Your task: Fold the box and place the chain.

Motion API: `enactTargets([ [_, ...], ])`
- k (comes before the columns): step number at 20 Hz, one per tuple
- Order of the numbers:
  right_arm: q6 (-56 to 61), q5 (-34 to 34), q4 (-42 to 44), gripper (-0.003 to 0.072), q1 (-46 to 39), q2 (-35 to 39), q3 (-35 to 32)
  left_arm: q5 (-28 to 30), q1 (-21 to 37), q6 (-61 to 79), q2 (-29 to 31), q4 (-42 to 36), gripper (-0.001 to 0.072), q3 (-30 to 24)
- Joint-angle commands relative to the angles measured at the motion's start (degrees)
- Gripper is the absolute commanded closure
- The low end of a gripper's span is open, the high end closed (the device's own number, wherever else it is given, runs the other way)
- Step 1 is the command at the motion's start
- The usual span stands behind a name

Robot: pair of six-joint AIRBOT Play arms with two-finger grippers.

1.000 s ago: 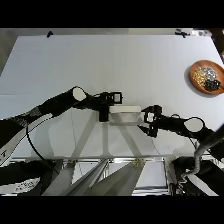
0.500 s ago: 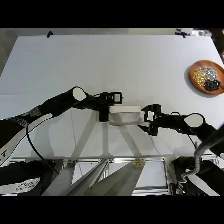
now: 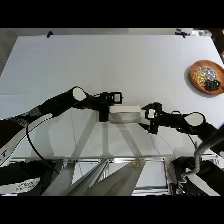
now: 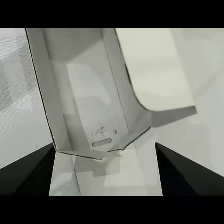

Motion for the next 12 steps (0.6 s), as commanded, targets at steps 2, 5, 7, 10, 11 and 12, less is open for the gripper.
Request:
enactTargets([
  [2,-2.29,0.33,0.52,0.0040,-1.09,-0.07,0.46,0.02,-0.02,0.02,0.02,0.00,0.0696,0.02],
  [5,-2.54,1.49,0.66,0.0062,-1.09,-0.07,0.85,0.02,-0.02,0.02,0.02,0.00,0.0696,0.02],
  [7,-2.56,1.79,0.66,0.0064,-1.09,-0.07,0.83,0.02,-0.02,0.02,0.02,0.00,0.0697,0.02],
  [10,-3.23,1.84,0.70,0.0064,-1.09,-0.07,0.83,0.02,-0.02,0.02,0.02,0.00,0.0696,0.02],
  [11,-3.72,1.79,0.72,0.0064,-1.09,-0.07,0.85,0.02,-0.02,0.02,0.02,0.00,0.0696,0.02],
  [12,-3.80,1.79,0.74,0.0063,-1.09,-0.11,0.83,0.02,-0.04,0.02,0.02,0.00,0.0696,0.02],
])
